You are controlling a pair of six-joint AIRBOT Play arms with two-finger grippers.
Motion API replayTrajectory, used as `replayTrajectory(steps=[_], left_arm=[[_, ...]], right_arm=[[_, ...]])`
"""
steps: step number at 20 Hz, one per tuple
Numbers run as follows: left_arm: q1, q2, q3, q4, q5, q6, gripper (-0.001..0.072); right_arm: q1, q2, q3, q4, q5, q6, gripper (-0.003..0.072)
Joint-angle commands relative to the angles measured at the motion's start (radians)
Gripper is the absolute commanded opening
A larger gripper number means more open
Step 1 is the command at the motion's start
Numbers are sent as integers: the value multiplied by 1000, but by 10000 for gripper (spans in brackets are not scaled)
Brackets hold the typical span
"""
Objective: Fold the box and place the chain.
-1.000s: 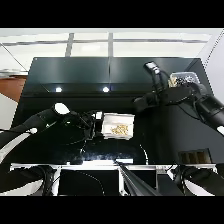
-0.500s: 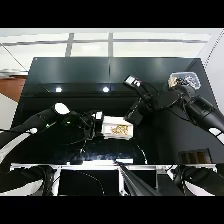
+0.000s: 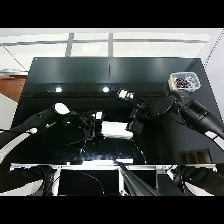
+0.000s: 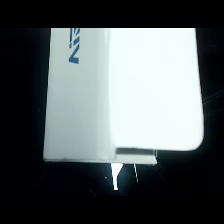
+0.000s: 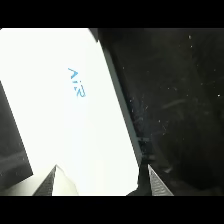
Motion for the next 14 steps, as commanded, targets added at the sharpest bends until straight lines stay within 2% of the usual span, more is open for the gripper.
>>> replayTrajectory(steps=[1,5,10,12,13,14], left_arm=[[0,-1,1,0,0,0,388],[0,-1,1,0,0,0,388],[0,-1,1,1,0,0,388],[0,-1,1,0,0,0,387],[0,-1,1,1,0,1,388],[0,-1,1,1,0,0,388]], right_arm=[[4,0,-4,-20,-42,-69,704],[4,0,-4,-34,-89,-112,705],[3,37,-5,-8,-35,-116,704],[6,35,-23,19,23,-123,702],[6,35,-36,47,65,-123,636],[6,35,-50,53,101,-124,636]])
